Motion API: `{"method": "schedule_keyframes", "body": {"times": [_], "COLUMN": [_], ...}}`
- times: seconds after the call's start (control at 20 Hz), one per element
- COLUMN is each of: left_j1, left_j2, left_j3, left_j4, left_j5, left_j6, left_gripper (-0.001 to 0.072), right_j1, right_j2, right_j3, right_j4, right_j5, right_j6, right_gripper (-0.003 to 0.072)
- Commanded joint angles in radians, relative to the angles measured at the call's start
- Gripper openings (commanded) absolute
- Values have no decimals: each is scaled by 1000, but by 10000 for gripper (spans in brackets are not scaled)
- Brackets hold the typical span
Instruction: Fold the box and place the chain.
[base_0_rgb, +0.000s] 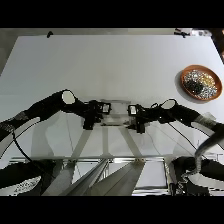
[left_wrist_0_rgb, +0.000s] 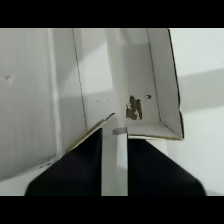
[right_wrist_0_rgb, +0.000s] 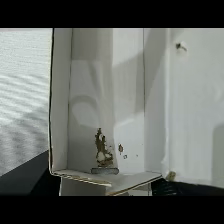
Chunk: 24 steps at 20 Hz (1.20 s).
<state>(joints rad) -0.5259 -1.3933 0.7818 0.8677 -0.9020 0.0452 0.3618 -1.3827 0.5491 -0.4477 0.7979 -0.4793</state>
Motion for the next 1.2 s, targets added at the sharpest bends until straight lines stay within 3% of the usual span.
{"method": "schedule_keyframes", "body": {"times": [0.0, 0.15, 0.25, 0.35, 0.45, 0.7, 0.8, 0.9, 1.05, 1.1, 1.15], "left_j1": [-18, -29, -33, -37, -37, -37, -37, -37, -28, -20, -9], "left_j2": [-7, -7, -10, -21, -35, -37, -37, -35, -9, 8, 28], "left_j3": [0, 0, 0, 0, 0, 0, 0, 0, 0, 0, -5], "left_j4": [-32, -52, -52, -51, -51, -52, -52, -52, -61, -67, -70], "left_j5": [28, 27, 23, 3, -6, -3, -3, -4, -32, -48, -56], "left_j6": [0, 0, -1, -2, -1, -2, -1, -5, -29, -41, -83], "left_gripper": [130, 145, 261, 295, 396, 504, 505, 446, 139, 121, 43], "right_j1": [0, 0, 0, 0, 0, 0, 0, 0, 0, 0, 0], "right_j2": [1, 1, 1, 1, 1, 1, 1, 1, 1, 1, 1], "right_j3": [0, 0, 0, 0, 0, 0, 0, 0, 0, 0, 0], "right_j4": [0, 0, 0, 0, 0, 0, 0, 0, 0, 0, 0], "right_j5": [-1, -1, -1, -1, -1, -1, -1, -1, 0, -1, -1], "right_j6": [-1, -1, -1, -1, -1, -1, -1, -1, -1, -1, -1], "right_gripper": [383, 383, 383, 383, 383, 383, 383, 383, 383, 383, 383]}}
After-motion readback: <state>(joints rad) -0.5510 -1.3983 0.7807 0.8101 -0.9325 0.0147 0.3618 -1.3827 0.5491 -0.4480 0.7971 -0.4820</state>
